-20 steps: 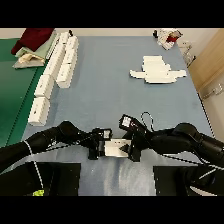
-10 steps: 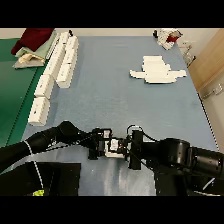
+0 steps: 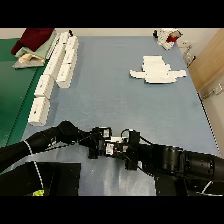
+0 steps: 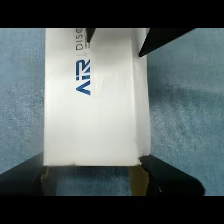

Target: Fold the box.

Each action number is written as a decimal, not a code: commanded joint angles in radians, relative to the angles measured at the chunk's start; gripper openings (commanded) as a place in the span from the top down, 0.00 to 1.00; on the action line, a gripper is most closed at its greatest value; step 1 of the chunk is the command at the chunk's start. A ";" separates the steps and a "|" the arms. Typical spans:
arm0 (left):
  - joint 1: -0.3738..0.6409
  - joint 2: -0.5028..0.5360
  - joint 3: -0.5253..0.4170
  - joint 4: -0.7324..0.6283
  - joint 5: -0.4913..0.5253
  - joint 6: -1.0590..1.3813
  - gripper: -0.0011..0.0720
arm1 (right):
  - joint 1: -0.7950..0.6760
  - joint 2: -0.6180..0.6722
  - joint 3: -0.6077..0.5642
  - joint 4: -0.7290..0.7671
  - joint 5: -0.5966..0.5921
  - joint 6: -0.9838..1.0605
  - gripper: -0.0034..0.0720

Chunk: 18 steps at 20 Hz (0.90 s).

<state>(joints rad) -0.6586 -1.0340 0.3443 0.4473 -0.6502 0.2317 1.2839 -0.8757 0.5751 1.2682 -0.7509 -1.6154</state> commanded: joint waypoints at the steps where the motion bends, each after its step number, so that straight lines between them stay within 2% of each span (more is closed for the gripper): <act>1: -0.001 0.000 0.000 0.001 -0.005 0.004 0.27 | 0.003 -0.002 0.001 0.015 0.006 -0.019 0.54; 3: -0.001 0.000 0.000 0.001 -0.005 0.004 0.27 | 0.003 -0.002 0.001 0.016 0.007 -0.020 0.52; 5: -0.001 0.000 0.000 0.001 -0.005 0.004 0.27 | 0.003 -0.002 0.001 0.015 0.015 -0.027 0.19; 14: -0.001 0.000 0.000 0.001 -0.005 0.004 0.27 | 0.002 -0.002 0.007 0.008 0.043 -0.044 0.19; 18: -0.001 0.000 0.000 0.001 -0.005 0.004 0.27 | 0.002 -0.002 0.020 -0.044 0.030 -0.044 0.19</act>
<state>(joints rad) -0.6598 -1.0340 0.3443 0.4480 -0.6575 0.2356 1.2865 -0.8776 0.5884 1.2602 -0.7151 -1.6581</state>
